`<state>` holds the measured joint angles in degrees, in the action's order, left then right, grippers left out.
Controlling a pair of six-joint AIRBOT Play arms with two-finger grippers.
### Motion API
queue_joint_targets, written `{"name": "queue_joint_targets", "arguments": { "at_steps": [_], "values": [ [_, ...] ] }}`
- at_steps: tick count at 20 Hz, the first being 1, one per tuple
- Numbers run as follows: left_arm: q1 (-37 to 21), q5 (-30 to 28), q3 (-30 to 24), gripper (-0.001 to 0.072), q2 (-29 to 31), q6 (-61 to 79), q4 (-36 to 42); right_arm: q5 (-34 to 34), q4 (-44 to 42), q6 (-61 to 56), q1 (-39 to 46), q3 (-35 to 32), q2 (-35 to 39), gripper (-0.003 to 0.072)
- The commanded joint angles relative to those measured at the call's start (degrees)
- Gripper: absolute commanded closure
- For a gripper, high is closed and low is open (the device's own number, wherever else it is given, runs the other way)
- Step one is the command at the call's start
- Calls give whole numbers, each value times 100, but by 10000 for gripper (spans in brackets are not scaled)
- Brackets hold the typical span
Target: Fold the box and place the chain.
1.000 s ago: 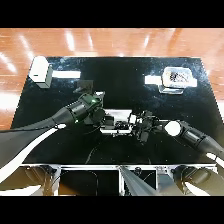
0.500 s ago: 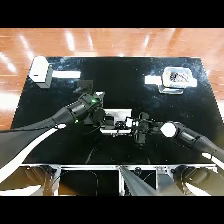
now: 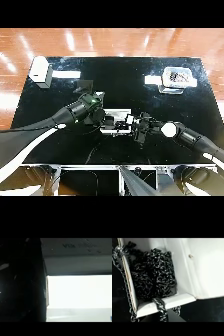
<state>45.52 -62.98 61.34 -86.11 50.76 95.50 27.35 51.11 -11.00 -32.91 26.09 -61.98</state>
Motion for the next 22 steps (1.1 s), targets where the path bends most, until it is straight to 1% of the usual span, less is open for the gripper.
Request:
{"name": "queue_joint_targets", "arguments": {
  "at_steps": [1,5,8,11,12,14,18,22],
  "values": [
    [0,7,2,687,2,2,-2,376,15,-588,234,4,271,623],
    [0,4,2,686,2,2,0,911,9,-1056,621,7,772,623],
    [0,7,2,686,2,2,-2,1381,9,-1333,640,98,1176,623],
    [0,15,2,686,2,2,-2,1969,-11,-1740,640,450,1508,624],
    [0,15,2,686,2,2,-2,2162,-13,-1860,640,623,1576,657],
    [0,17,2,686,2,0,-2,2439,-44,-2059,640,1067,1652,657],
    [0,22,2,686,2,2,-2,2505,-345,-2192,638,1904,1670,657],
    [0,26,2,686,2,2,-2,2361,-970,-2177,636,2409,1670,658]
  ]
}}
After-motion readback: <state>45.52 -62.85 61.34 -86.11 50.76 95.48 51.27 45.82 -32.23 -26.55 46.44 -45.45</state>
